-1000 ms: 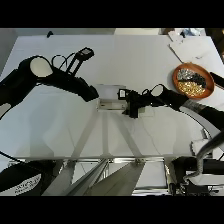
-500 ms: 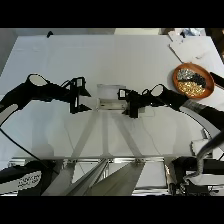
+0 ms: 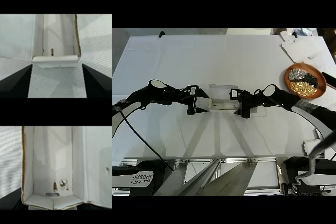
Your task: Fold the box and place the chain.
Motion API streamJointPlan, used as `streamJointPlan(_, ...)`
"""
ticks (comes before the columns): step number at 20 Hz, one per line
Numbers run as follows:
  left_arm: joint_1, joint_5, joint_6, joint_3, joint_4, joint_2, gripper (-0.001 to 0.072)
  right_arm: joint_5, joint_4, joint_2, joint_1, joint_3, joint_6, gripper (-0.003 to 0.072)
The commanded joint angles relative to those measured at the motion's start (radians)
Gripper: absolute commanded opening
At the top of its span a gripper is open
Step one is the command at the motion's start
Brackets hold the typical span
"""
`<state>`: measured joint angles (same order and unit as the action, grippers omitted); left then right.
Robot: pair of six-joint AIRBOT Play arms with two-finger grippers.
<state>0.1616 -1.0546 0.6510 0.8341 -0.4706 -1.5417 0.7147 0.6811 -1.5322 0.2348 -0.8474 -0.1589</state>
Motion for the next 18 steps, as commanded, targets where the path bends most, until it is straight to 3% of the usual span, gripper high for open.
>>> streamJointPlan(1,0.000,-0.002,0.021,0.003,0.014,-0.024,0.0705,0.000,0.000,0.001,0.000,0.000,0.000,0.0298)
streamJointPlan(7,0.001,-0.076,0.000,0.086,0.013,-0.078,0.0705,0.000,0.000,0.001,0.000,0.000,0.000,0.0298)
streamJointPlan(12,0.009,-0.123,-0.010,0.097,-0.020,-0.078,0.0703,0.000,0.000,0.001,0.000,0.000,0.000,0.0298)
streamJointPlan(18,0.030,-0.092,-0.077,0.097,-0.016,-0.121,0.0701,0.000,0.000,0.001,0.000,0.000,0.000,0.0298)
